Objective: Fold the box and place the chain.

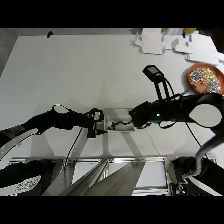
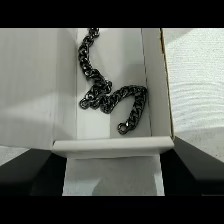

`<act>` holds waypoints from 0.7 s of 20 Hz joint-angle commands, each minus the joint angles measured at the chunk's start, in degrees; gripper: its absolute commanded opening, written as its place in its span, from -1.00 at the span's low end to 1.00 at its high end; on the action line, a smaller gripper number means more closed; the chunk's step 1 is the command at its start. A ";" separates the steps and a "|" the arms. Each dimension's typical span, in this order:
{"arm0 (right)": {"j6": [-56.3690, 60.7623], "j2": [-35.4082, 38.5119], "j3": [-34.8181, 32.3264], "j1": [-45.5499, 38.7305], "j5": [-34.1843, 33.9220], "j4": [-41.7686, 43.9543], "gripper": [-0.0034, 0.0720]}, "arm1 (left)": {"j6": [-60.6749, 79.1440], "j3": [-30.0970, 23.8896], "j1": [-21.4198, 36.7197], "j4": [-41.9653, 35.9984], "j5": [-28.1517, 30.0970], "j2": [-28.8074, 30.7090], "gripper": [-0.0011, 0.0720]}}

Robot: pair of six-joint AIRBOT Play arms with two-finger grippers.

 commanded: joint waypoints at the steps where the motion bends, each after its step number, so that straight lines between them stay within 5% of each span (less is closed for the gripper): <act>1: 1.68 -0.33 0.04 5.90 -5.86 2.78 -0.87 | 0.02 0.04 0.00 0.02 0.02 0.02 -0.27; 10: 1.66 -11.19 0.02 10.23 -10.27 0.94 -0.86 | 0.02 0.04 0.00 0.02 0.02 0.02 -0.27; 12: 1.16 -14.03 0.04 10.19 -9.55 0.61 -0.40 | 0.02 0.04 0.00 0.02 0.02 0.02 -0.27; 14: -0.55 -14.10 0.50 9.70 -9.40 -0.42 -0.28 | 0.02 0.04 0.00 0.02 0.02 0.02 -0.27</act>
